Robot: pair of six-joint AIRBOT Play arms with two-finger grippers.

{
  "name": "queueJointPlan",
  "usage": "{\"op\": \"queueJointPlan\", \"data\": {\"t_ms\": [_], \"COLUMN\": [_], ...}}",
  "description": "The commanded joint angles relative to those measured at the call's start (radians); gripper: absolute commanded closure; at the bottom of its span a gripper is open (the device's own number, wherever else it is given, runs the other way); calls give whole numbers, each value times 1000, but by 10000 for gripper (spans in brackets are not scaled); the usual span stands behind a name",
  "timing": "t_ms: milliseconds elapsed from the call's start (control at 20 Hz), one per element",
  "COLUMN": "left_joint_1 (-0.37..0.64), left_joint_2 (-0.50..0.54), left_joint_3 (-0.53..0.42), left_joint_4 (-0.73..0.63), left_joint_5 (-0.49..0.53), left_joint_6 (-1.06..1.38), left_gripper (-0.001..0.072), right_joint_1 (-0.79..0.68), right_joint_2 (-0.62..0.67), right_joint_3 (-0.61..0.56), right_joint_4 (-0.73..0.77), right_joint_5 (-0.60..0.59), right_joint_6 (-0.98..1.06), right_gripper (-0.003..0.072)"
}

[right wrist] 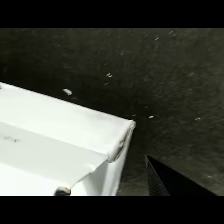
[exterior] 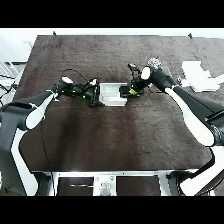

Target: Fold the box and place the chain.

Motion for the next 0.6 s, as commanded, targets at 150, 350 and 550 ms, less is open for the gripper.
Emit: {"op": "queueJointPlan", "data": {"t_ms": [150, 350, 550], "left_joint_1": [0, 0, 0], "left_joint_2": [-1, -1, -1], "left_joint_3": [0, 0, 0], "left_joint_4": [0, 0, 0], "left_joint_5": [0, 0, 0], "left_joint_6": [0, 0, 0], "left_gripper": [219, 219, 219], "right_joint_1": [34, 54, 79], "right_joint_2": [-72, -118, -127], "right_joint_3": [129, 211, 224], "right_joint_4": [-117, -186, -207], "right_joint_5": [131, 194, 207], "right_joint_6": [81, 134, 198], "right_gripper": [175, 194, 194]}}
